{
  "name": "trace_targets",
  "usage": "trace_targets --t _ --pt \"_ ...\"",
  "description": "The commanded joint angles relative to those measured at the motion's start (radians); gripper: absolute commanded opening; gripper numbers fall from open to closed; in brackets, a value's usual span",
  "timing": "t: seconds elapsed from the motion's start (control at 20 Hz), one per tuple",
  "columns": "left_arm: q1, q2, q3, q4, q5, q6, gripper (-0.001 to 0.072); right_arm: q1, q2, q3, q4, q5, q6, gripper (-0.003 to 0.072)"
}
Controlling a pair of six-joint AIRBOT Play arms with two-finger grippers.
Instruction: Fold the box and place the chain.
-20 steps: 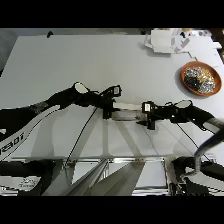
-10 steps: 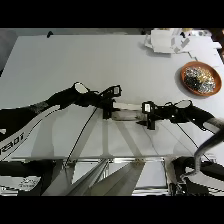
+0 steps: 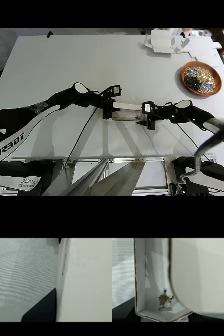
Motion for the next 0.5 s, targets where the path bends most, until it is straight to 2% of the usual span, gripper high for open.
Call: trace_targets --t 0.0,0.15,0.2,0.3,0.35,0.45 --pt "0.000 0.000 0.001 -0.023 -0.006 -0.001 0.0010 0.000 0.000 0.000 0.000 0.000 0.000 0.0438" --pt "0.001 0.000 0.001 -0.013 -0.024 -0.001 0.0011 0.000 0.000 0.000 0.000 0.000 0.000 0.0438" --pt "0.001 0.001 0.001 -0.008 -0.021 0.000 0.0081 0.000 0.000 0.000 0.000 0.000 0.000 0.0438" --pt "0.004 0.007 0.001 0.008 -0.023 -0.006 0.0613 0.000 0.000 0.000 0.000 0.000 0.000 0.0438" --pt "0.010 0.018 0.001 0.015 -0.024 -0.038 0.0690 0.000 0.000 0.000 0.000 0.000 0.000 0.0438" --pt "0.030 0.052 0.001 0.098 -0.047 -0.100 0.0694 0.000 0.000 0.000 0.000 0.000 0.000 0.0438"
